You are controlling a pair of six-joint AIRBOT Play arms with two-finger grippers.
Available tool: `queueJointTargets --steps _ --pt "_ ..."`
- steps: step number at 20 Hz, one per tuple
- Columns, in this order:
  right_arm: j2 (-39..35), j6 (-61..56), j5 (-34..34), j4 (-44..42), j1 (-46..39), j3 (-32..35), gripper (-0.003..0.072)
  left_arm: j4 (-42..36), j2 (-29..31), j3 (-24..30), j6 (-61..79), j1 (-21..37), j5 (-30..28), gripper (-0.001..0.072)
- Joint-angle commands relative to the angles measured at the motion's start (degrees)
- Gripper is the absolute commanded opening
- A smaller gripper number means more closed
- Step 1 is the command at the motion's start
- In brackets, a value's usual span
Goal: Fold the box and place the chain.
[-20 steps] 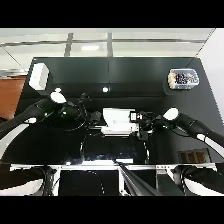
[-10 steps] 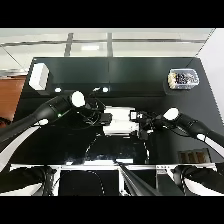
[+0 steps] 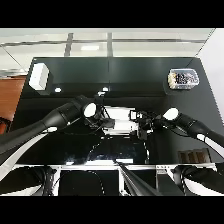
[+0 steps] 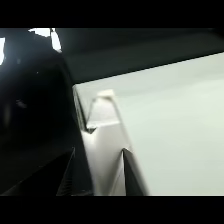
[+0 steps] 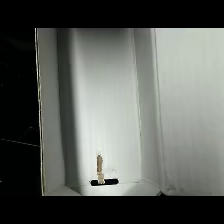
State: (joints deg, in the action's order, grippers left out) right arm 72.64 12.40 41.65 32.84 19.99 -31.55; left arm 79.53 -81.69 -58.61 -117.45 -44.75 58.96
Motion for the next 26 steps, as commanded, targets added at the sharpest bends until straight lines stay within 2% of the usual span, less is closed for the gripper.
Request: queueJointTargets --steps 1,8,12,14,15,16,18,19,20,21,22,26 --pt "0.0 0.0 0.1 0.0 0.0 0.0 0.0128 7.4 -1.8 -1.2 -9.0 -2.7 1.5 0.0351" --pt "0.0 0.0 0.3 0.2 0.0 0.0 0.0128 6.8 -4.5 -5.2 -15.7 -2.6 1.5 0.0351" --pt "0.0 0.0 0.3 0.2 0.0 0.0 0.0128 6.8 -4.9 -5.4 -17.3 -2.6 3.1 0.0345" --pt "0.0 0.0 0.3 0.2 0.0 0.0 0.0128 6.5 -5.2 -5.4 -18.0 -2.6 3.3 0.0127" --pt "0.0 0.0 0.3 0.2 0.0 0.0 0.0128 6.3 -5.2 -5.5 -18.0 -2.6 3.1 0.0052" --pt "0.0 0.1 0.3 0.2 0.0 0.0 0.0128 5.6 -5.2 -5.7 -18.0 -2.6 3.2 0.0021" --pt "0.0 0.1 0.4 0.2 0.0 0.0 0.0128 5.5 -5.2 -6.1 -18.0 -2.7 4.5 0.0021" --pt "0.0 0.1 0.4 0.2 0.0 0.0 0.0128 5.4 -5.2 -6.3 -18.0 -2.7 5.0 0.0036" --pt "0.0 0.1 0.4 0.2 0.0 0.0 0.0128 5.4 -5.2 -6.4 -18.0 -2.7 5.0 0.0204" --pt "0.0 0.1 0.4 0.2 0.0 0.0 0.0128 5.5 -5.2 -6.7 -18.0 -2.7 5.0 0.0451" --pt "0.0 0.1 0.4 0.2 0.0 0.0 0.0128 5.5 -5.2 -6.9 -18.0 -2.7 5.2 0.052" --pt "0.0 0.1 0.4 0.2 0.0 0.0 0.0128 8.8 -5.2 -7.0 -20.1 -2.6 6.2 0.0516"
